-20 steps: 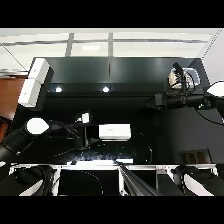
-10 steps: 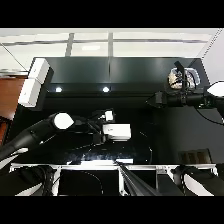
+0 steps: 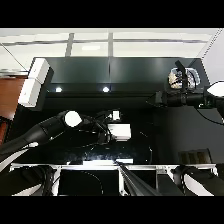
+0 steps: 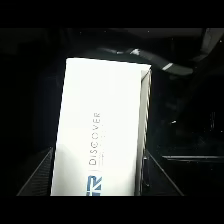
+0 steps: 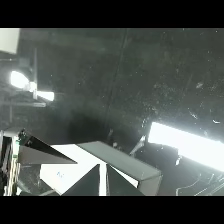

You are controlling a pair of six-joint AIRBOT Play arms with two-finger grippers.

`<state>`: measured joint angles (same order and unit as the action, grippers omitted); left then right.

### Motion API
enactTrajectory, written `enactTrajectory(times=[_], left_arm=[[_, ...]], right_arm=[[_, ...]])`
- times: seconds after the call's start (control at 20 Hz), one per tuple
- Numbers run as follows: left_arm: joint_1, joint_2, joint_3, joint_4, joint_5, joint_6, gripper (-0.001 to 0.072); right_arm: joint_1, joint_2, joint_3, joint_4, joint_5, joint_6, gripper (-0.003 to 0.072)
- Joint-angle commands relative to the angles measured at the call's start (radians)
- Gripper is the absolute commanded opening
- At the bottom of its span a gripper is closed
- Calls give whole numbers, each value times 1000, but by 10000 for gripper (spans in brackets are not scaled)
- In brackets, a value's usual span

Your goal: Fold the box and place the chain.

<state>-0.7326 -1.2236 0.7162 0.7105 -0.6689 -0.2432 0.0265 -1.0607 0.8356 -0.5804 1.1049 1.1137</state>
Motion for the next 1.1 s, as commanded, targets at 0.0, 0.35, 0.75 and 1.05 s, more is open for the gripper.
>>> enactTrajectory(times=[0.0,0.35,0.75,1.05], left_arm=[[-1,-11,2,9,-21,-5,707],[-2,-74,2,12,14,-4,708],[-1,-79,3,85,-24,-101,135],[208,172,2,427,-297,-538,135]], right_arm=[[0,0,1,0,-3,0,46],[0,0,1,1,-8,1,47],[-1,0,1,0,-10,0,47],[-48,0,1,0,16,-2,46]])
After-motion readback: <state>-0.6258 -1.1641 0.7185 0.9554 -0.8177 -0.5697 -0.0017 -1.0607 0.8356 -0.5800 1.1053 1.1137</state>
